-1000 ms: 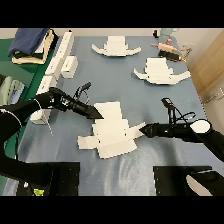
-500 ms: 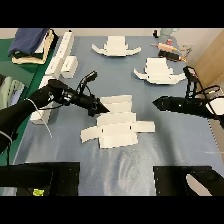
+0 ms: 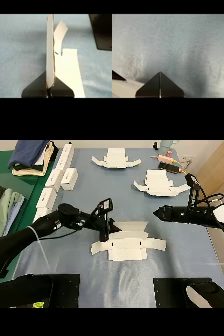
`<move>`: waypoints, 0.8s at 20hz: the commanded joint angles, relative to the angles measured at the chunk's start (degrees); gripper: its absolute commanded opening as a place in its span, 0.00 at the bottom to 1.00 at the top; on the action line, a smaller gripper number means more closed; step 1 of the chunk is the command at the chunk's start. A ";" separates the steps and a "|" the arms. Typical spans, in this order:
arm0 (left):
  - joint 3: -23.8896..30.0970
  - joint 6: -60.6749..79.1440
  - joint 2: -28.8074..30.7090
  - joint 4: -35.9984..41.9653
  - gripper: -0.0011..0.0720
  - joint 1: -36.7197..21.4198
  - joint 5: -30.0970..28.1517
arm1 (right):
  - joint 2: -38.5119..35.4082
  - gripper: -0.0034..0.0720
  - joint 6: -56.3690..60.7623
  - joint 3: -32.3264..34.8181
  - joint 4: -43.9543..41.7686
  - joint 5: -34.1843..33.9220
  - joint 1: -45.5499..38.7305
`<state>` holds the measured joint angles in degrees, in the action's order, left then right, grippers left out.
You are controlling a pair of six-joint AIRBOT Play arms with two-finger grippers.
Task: Fold the box.
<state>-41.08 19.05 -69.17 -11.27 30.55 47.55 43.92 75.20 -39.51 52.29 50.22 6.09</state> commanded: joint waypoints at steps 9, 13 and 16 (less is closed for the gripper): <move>8.66 9.05 2.58 2.95 0.03 2.34 -8.96 | 0.07 0.06 -1.31 -0.02 0.55 -0.57 0.04; 8.66 11.58 1.84 5.57 0.03 2.34 -7.89 | 0.04 0.06 -1.29 1.92 0.39 -0.81 0.04; 8.66 15.10 1.84 10.03 0.03 2.34 -3.80 | 0.04 0.06 -1.27 3.32 0.35 -0.81 0.04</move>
